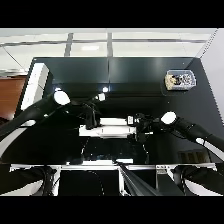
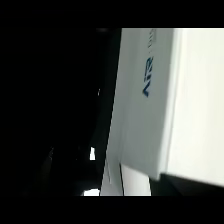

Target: Fold the box and place the chain.

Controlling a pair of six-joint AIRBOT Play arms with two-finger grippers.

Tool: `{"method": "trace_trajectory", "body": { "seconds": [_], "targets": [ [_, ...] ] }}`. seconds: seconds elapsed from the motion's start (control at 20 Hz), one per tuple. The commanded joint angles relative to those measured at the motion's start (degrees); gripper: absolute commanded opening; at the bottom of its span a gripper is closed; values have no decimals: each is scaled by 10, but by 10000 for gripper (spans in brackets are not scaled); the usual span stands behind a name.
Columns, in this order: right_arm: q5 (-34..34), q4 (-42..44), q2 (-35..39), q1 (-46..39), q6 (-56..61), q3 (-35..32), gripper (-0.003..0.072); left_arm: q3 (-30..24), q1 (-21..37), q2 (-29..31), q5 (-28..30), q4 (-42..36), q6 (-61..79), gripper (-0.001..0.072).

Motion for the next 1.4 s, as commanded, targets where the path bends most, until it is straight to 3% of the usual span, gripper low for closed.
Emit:
{"method": "trace_trajectory", "body": {
  "seconds": [0.0,0.05,0.1,0.15,0.2,0.3,0.45,0.6,0.7,0.9,1.15,1.35],
  "targets": [
    [1,1,0,0,0,0,44,0,42,64,-95,98,-180,638],
    [1,1,0,0,0,0,44,0,56,70,-140,97,-235,523],
    [1,2,0,0,0,0,44,-2,65,68,-181,81,-282,227],
    [1,2,0,0,1,0,45,-9,68,62,-213,42,-297,31],
    [0,2,0,0,0,0,45,-21,68,55,-227,-19,-291,22],
    [1,0,0,0,0,0,45,-52,58,42,-202,-173,-224,22],
    [0,0,0,0,0,0,45,-68,45,27,-72,-320,-118,21],
    [0,0,0,0,0,0,45,-61,22,12,107,-337,-91,21],
    [0,0,0,0,0,0,45,-55,11,-2,158,-297,-91,21],
    [0,0,0,0,0,0,44,-55,4,-43,131,-237,-122,21],
    [0,0,0,0,0,0,45,-53,2,-75,96,-236,-131,20],
    [0,0,0,0,0,0,45,10,37,-38,16,-103,-214,18]
  ]
}}
